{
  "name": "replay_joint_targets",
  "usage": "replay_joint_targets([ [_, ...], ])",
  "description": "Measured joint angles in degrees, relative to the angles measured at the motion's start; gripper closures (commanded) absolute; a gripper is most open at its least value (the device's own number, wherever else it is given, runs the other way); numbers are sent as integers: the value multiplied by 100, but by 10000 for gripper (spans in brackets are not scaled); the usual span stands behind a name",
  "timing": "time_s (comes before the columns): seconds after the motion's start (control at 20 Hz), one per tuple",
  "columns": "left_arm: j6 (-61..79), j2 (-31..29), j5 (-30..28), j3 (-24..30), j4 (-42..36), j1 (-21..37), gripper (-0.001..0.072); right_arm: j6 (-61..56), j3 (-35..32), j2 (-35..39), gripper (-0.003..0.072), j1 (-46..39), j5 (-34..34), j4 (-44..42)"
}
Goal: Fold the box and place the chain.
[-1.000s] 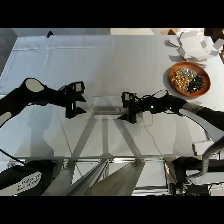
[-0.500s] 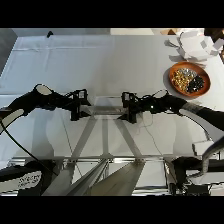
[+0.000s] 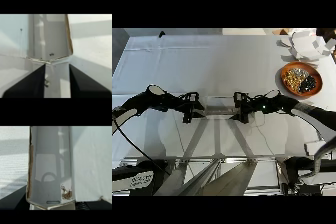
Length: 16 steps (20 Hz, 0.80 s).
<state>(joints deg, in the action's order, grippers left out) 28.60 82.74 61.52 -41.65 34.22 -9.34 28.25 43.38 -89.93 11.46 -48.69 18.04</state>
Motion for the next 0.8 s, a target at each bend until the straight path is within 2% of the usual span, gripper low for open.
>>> replay_joint_targets([
  [0.05, 105, 0, 4, 0, -70, 0, 467, -2, 2, 2, 231, 0, 0, 0],
  [0.1, 188, 0, -7, 0, -144, 0, 551, -4, 2, 0, 231, 0, 0, 0],
  [0.15, 282, 0, -17, 0, -219, 0, 578, -4, 0, 0, 231, 0, 0, 0],
  [0.65, 579, 37, -39, 0, -551, -68, 567, 0, 2, 2, 231, 0, -2, -2],
  [0.7, 584, 50, -37, 0, -568, -72, 543, 0, 2, 2, 231, 0, 0, -2],
  [0.75, 586, 66, -37, 0, -597, -76, 467, 0, 2, 2, 231, 0, 0, -2],
  [0.8, 590, 83, -37, 0, -638, -79, 329, 2, 2, 2, 231, 0, 2, -2],
])
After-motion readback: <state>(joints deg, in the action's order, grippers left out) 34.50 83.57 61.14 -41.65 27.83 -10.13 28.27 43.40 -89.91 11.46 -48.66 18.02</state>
